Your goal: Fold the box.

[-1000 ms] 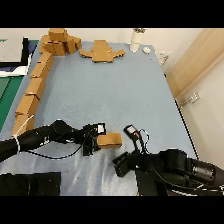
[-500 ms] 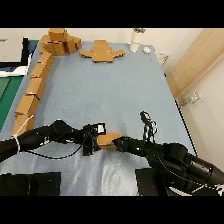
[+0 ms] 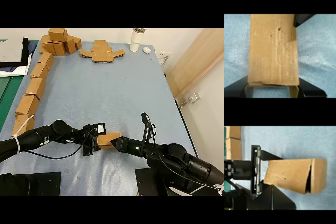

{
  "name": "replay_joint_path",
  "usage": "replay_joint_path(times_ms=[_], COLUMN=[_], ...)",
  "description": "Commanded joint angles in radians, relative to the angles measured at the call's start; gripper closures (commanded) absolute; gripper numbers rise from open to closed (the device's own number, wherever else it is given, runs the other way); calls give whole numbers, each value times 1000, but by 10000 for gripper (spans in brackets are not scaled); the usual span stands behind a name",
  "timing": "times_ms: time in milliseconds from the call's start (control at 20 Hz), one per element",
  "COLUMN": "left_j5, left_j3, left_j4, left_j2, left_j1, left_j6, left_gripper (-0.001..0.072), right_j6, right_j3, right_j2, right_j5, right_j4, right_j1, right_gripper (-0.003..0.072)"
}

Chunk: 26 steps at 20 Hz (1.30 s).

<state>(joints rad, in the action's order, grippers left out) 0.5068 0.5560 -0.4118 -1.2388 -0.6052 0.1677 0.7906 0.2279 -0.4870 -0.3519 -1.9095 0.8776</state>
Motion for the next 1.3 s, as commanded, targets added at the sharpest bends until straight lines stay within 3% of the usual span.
replay_joint_path(times_ms=[0,200,1250], left_j5=[0,0,0], left_j3=[0,0,0], left_j4=[0,0,0], left_j2=[0,0,-1], left_j1=[0,0,0], left_j6=[0,0,0], left_gripper=[187,187,187], right_j6=[4,2,3], right_j3=[-1,-1,-3], right_j2=[-49,-125,-167], right_j5=[58,137,160], right_j4=[-61,-83,-69], right_j1=[13,82,89], right_gripper=[687,687,687])
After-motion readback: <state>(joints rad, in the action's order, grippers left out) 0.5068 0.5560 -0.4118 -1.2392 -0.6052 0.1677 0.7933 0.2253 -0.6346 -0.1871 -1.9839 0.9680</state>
